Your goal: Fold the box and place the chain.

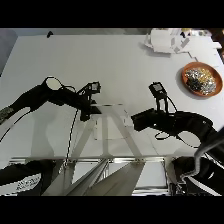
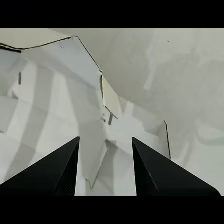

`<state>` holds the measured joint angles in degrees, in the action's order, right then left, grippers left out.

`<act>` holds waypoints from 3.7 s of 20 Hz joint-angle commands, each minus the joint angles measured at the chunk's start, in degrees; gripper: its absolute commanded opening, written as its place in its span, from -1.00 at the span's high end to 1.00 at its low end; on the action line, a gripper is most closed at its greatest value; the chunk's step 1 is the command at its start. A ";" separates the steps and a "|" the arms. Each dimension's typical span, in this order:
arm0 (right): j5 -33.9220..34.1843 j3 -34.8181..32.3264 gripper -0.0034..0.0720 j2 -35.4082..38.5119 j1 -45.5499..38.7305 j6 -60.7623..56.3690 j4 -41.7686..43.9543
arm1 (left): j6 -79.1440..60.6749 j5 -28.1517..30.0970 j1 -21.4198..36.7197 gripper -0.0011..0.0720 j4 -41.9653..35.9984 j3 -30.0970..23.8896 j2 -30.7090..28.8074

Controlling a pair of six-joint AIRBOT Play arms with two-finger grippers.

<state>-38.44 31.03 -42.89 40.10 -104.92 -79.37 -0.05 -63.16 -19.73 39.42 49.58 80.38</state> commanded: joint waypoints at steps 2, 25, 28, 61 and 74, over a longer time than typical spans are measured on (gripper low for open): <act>-1.99 0.50 -0.08 0.02 0.02 2.19 -0.98 | -4.07 2.51 -0.04 0.96 -1.70 -0.02 1.66; -3.17 0.50 -0.08 -0.04 0.02 3.45 -4.63 | -4.48 6.12 -2.89 0.96 -3.56 -0.02 6.32; -3.17 0.50 -0.08 -0.04 0.02 3.45 -4.66 | -5.49 8.13 -2.89 0.96 -7.87 -0.02 5.42; -6.03 0.50 -0.07 -0.11 0.02 4.96 -4.66 | -6.16 8.04 -2.91 0.96 -5.11 -0.02 5.90; -5.99 0.50 0.14 -0.11 0.02 7.69 -4.39 | -5.97 7.19 -2.89 0.94 -5.11 -0.02 5.86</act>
<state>-44.42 31.46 -42.96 40.10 -99.35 -84.03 -6.13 -55.94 -22.63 34.35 49.56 86.24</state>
